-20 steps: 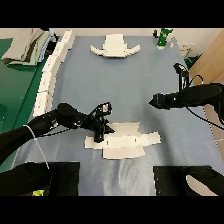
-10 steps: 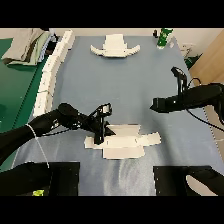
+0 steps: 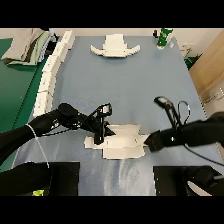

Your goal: Fold the box.

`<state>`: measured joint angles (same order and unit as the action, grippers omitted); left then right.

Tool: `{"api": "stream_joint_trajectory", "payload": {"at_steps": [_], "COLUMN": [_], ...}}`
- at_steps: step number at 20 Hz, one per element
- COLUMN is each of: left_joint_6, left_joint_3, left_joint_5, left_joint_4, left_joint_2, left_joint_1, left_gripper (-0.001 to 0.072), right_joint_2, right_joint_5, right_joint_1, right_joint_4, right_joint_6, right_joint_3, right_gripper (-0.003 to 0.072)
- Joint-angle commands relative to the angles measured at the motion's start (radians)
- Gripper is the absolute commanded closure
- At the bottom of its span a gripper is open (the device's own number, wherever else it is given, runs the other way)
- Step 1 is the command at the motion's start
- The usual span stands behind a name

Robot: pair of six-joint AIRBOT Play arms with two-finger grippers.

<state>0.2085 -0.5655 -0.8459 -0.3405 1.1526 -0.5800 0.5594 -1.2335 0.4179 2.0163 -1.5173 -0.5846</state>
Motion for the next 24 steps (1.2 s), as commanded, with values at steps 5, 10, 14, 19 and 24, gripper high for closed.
{"api": "stream_joint_trajectory", "payload": {"at_steps": [5, 10, 14, 19, 24], "left_joint_6": [0.0, 0.001, 0.0, 0.0, 0.0], "left_joint_3": [0.0, 0.0, 0.0, 0.0, 0.0], "left_joint_5": [-0.001, 0.0, 0.0, 0.0, -0.001], "left_joint_4": [0.0, 0.0, 0.0, 0.0, 0.0], "left_joint_2": [0.001, 0.001, 0.001, 0.001, 0.001], "left_joint_1": [0.0, 0.0, 0.0, 0.0, 0.0], "left_gripper": [0.0697, 0.0697, 0.0697, 0.0697, 0.0697], "right_joint_2": [-0.082, 0.153, 0.307, 0.354, 0.321], "right_joint_5": [0.104, 0.379, 0.455, 0.542, 0.453], "right_joint_1": [0.449, 0.533, 0.568, 0.569, 0.569], "right_joint_4": [-0.329, -0.351, -0.423, -0.585, -0.724], "right_joint_6": [-0.336, -0.56, -0.559, -0.376, -0.068], "right_joint_3": [0.129, 0.129, 0.129, 0.125, 0.068], "right_gripper": [0.0018, 0.0019, 0.002, 0.004, 0.004]}}
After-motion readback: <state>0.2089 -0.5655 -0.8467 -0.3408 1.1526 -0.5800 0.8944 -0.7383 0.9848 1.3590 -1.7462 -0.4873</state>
